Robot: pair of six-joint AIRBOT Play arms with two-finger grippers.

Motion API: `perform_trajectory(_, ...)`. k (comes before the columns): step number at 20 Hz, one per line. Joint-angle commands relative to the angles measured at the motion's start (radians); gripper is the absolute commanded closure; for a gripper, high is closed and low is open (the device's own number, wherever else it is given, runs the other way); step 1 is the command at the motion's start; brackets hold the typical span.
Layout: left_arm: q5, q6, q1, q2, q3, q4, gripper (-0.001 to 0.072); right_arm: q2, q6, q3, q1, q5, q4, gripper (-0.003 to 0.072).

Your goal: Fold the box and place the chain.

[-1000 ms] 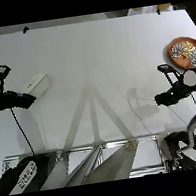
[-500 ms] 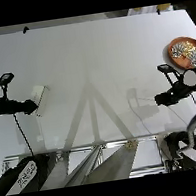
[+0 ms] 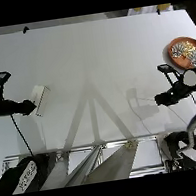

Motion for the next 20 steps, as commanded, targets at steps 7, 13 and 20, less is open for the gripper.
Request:
perform_trajectory(7, 0.004, -0.010, -0.111, 0.279, 0.000, 0.001, 0.0015, 0.001, 0.000, 0.000, 0.000, 0.000, 0.000, 0.0667)
perform_trajectory(13, 0.008, -0.011, -0.111, 0.279, 0.000, 0.000, 0.0015, 0.001, 0.000, 0.000, 0.000, 0.000, 0.000, 0.0667)
perform_trajectory(20, 0.013, -0.010, -0.111, 0.279, 0.000, 0.000, 0.0015, 0.001, 0.000, 0.000, 0.000, 0.000, 0.000, 0.0667)
